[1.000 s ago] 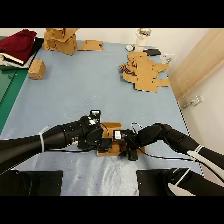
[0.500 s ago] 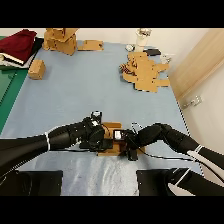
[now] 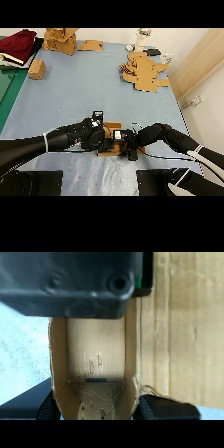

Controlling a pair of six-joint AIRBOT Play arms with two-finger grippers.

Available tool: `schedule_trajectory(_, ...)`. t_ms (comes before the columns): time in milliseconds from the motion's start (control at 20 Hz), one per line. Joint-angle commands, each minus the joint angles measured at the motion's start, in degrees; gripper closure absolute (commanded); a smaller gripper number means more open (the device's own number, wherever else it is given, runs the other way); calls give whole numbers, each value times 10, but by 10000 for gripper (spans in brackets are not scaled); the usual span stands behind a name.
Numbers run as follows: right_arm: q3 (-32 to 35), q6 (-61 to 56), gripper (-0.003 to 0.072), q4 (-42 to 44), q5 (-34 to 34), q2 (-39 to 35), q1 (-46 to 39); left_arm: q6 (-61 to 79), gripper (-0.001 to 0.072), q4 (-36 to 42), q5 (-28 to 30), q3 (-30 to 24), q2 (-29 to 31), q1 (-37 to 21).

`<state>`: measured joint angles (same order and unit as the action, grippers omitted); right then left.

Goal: Fold the box.

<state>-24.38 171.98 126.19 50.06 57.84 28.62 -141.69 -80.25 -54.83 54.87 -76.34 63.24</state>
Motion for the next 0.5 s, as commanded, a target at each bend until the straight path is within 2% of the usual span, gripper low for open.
schedule_trajectory(0, -1, 0, 178, 0, 0, 0, 0, 0, 116, -5, 0, 1, 34, 0)
schedule_trajectory(200, -1, 0, 178, 0, 0, 0, 0, -7, 117, -7, -11, 1, 73, -8)
schedule_trajectory(450, -1, 0, 178, 0, 0, 0, 0, -62, 117, -5, -40, 1, 90, -24)
